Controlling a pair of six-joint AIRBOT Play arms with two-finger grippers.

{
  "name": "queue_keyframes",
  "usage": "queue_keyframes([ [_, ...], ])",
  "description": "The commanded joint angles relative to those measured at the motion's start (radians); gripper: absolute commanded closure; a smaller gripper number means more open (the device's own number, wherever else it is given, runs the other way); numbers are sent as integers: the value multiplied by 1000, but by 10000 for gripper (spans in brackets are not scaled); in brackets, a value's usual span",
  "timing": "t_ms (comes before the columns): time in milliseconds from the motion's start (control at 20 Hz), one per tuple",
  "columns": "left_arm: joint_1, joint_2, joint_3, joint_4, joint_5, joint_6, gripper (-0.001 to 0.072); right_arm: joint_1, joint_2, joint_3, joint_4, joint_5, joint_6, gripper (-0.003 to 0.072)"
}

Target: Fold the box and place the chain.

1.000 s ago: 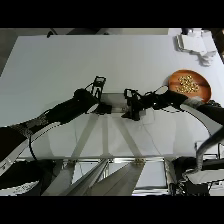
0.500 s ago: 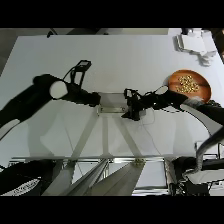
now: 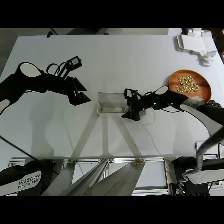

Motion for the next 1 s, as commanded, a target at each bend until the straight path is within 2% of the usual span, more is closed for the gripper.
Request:
queue_keyframes([
  [0, 13, -139, 0, -142, -55, 384, 8, 0, 0, 0, 1, 0, 0, 238],
  [200, -13, -234, -1, -174, -60, 465, 8, 0, 0, 0, 1, 0, 0, 238],
  [400, -24, -237, -39, -182, -56, 648, 8, 0, 0, 0, 0, 0, 0, 238],
  [600, -24, -237, -79, -185, -50, 690, 8, 0, 0, 0, 0, 0, 0, 238],
  [800, -30, -237, -95, -295, -9, 710, 8, 0, 0, 0, 1, 0, 0, 238],
  [950, -62, -237, -97, -278, 13, 713, 8, 0, 0, 0, 1, 0, 0, 238],
])
